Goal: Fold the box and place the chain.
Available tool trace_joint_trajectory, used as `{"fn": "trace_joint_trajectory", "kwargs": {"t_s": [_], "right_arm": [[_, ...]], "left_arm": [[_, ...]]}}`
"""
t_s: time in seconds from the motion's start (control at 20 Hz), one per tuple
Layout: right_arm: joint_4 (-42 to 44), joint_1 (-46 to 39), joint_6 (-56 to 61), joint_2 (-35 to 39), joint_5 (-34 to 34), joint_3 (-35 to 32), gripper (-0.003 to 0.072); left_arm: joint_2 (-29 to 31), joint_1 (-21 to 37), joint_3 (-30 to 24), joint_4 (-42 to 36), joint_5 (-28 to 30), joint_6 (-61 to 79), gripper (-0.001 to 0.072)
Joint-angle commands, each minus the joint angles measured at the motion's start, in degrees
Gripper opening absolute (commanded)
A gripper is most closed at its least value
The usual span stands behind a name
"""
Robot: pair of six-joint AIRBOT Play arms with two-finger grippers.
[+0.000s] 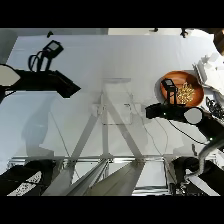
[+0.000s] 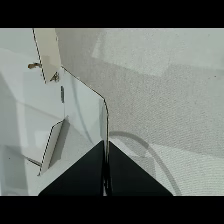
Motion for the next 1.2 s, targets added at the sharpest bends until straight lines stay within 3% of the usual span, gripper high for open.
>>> {"fn": "trace_joint_trajectory", "kwargs": {"t_s": [0.0,0.15,0.3,0.5,0.8,1.15], "right_arm": [[0.02,0.04,0.02,0.02,0.02,-0.02,0.0008],[0.02,0.04,0.02,0.02,0.02,-0.02,0.0008],[0.02,0.04,0.02,0.04,0.02,-0.02,0.0008],[0.02,0.04,0.02,0.04,0.02,-0.02,0.0008],[0.02,0.04,0.02,0.04,0.02,-0.02,0.0008],[0.02,0.04,0.02,0.02,0.02,-0.02,0.0008]], "left_arm": [[-3.58,-3.06,1.27,-2.64,0.46,7.23,0.0595],[-8.07,-1.86,1.27,-9.40,0.07,11.74,0.0699],[-13.88,0.81,2.58,-19.76,-5.01,18.56,0.0697],[-24.35,2.29,10.08,-25.70,-12.28,18.75,0.0697],[-36.35,1.81,20.00,-26.21,-13.03,16.24,0.0696],[-39.52,0.35,20.55,-25.79,-13.79,16.81,0.0696]]}}
